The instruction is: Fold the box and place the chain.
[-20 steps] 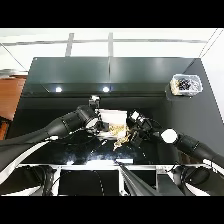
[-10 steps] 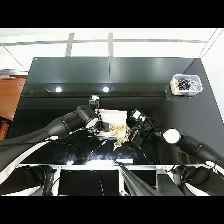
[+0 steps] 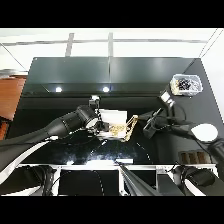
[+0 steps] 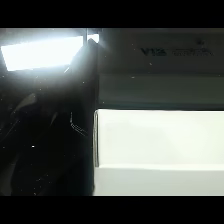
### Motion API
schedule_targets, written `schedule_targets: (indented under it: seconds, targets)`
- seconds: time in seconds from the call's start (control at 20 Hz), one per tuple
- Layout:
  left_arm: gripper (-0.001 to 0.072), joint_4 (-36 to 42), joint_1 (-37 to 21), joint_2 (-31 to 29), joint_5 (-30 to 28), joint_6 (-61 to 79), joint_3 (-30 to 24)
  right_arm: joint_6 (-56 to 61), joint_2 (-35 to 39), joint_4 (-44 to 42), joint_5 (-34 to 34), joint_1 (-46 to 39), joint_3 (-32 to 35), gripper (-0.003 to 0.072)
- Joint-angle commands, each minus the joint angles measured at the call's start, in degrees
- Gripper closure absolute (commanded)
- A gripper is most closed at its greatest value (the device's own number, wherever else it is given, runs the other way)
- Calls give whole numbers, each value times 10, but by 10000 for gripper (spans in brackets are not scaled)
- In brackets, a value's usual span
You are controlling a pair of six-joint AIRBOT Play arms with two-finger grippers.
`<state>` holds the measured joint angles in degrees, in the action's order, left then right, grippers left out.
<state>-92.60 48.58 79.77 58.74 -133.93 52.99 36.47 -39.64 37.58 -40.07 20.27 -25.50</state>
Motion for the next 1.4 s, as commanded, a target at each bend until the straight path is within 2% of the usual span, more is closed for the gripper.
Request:
schedule_targets:
  seconds: [0.0, 0.25, 0.5, 0.65, 0.9, 1.05, 1.1, 1.15, 1.2, 1.25, 1.35]
  targets:
    - [678, 0, 0, 0, 0, 0, 0, 44, 31, 4, -89, -32, -70, 664]
    - [679, 0, 0, 0, 0, 0, 0, 58, 31, -41, -121, -32, -154, 664]
    - [678, 0, 0, 0, 0, 0, 0, 58, 31, -112, -125, -20, -181, 664]
    - [679, 0, 0, 0, 0, 0, 0, 58, 15, -108, -120, 25, -181, 664]
    - [678, 0, 0, 0, 3, 0, 0, 57, -57, -103, -75, 93, -181, 664]
    - [678, 0, 0, 0, 3, 0, 0, 81, -88, -37, -75, 90, -181, 662]
    - [678, 0, 0, 0, 3, 0, 0, 96, -90, -13, -77, 88, -179, 612]
    - [678, 0, 0, 0, 2, 0, 0, 117, -90, 15, -78, 85, -179, 294]
    - [678, 0, 0, 0, 2, 0, 0, 141, -90, 41, -80, 79, -179, 21]
    - [678, 0, 0, 0, 2, 0, 0, 152, -90, 70, -94, 67, -179, -13]
    - [678, 0, 0, 0, 2, 0, 0, 180, -90, 140, -135, 28, -178, -13]
